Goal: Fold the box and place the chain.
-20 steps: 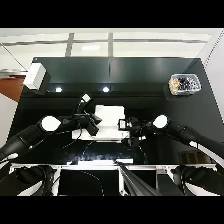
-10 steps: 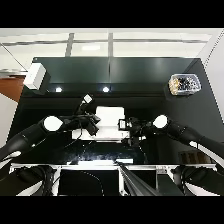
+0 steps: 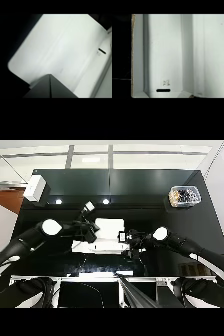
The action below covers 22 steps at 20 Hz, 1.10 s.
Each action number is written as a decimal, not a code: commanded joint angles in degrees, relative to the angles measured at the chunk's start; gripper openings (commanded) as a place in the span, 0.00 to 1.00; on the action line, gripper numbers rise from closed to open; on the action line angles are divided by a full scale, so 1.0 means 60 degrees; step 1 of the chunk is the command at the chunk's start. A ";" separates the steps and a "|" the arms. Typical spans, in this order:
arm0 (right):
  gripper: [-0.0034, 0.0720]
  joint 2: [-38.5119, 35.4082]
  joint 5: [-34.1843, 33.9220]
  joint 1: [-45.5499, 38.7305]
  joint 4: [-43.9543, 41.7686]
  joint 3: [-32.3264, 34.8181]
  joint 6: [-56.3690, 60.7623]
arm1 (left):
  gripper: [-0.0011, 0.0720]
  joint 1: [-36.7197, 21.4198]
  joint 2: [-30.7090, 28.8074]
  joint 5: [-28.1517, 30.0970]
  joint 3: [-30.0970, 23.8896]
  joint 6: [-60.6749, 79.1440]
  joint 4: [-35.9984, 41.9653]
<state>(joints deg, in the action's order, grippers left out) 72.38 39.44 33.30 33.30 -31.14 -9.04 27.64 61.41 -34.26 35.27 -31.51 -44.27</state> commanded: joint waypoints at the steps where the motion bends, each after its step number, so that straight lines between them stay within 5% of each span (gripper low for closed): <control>1: 0.69 0.0004 -0.0011 0.0007 -0.0007 0.0004 0.0007 | 0.06 -0.0969 -0.0754 -0.1195 0.0368 -0.0015 -0.0313; 3: 0.68 0.0004 -0.0011 0.0007 -0.0007 0.0004 0.0007 | 0.06 -0.1734 -0.1064 -0.2390 0.0368 -0.0015 -0.0623; 4: 0.69 0.0004 -0.0011 0.0007 -0.0007 0.0004 0.0007 | 0.18 -0.2098 -0.1111 -0.3034 0.0368 -0.0004 -0.0878; 6: 0.69 0.0004 -0.0011 0.0007 -0.0007 0.0004 0.0007 | 0.80 -0.2605 -0.1060 -0.4171 0.0331 -0.0004 -0.1840; 7: 0.68 0.0004 -0.0011 0.0007 -0.0007 0.0000 0.0007 | 0.98 -0.2696 -0.1045 -0.4441 0.0233 0.0018 -0.2408; 9: 0.69 0.0004 -0.0011 0.0007 -0.0004 0.0004 0.0007 | 0.98 -0.2699 -0.0998 -0.4481 -0.0058 0.1184 -0.3020; 13: 0.68 0.0004 -0.0007 0.0007 -0.0004 0.0004 0.0004 | 0.98 -0.2528 -0.0776 -0.4393 -0.0962 0.5570 -0.1694; 22: 0.69 0.0004 -0.0011 0.0007 -0.0007 0.0004 0.0007 | 0.98 -0.0798 -0.0251 -0.1373 -0.1494 0.5825 -0.0645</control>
